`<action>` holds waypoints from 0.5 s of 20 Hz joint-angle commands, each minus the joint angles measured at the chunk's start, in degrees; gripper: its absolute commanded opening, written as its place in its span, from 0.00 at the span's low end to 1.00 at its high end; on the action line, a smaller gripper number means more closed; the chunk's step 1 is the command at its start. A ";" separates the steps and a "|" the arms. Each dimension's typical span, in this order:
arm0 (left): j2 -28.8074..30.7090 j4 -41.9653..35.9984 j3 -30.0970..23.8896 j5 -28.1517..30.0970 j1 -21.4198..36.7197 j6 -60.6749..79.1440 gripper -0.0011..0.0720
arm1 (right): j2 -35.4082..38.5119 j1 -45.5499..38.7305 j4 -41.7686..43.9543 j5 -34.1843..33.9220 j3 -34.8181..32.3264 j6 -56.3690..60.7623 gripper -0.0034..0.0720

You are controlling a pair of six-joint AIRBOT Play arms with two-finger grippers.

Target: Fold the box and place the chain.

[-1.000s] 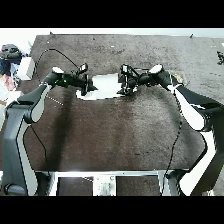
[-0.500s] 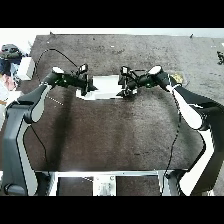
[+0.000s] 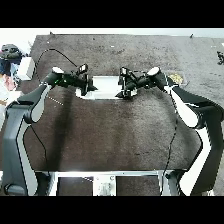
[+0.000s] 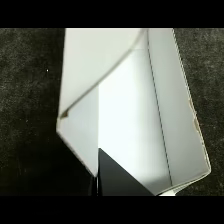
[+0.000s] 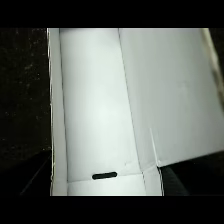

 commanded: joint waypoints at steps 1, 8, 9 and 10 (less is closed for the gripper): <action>-0.02 -0.02 -0.02 0.02 -0.02 -0.02 0.03 | -2.14 0.68 0.46 1.46 3.43 0.90 0.85; -0.02 -0.02 -0.02 0.04 -0.02 -0.02 0.03 | -3.69 1.03 -3.34 1.31 3.39 1.05 0.85; -0.02 -0.02 -0.02 0.04 -0.02 -0.02 0.03 | -3.85 1.01 -3.30 1.09 3.39 1.51 0.85; -0.02 -0.02 -0.04 0.02 -0.02 -0.02 0.03 | -3.93 1.03 -3.28 1.14 3.39 1.62 0.85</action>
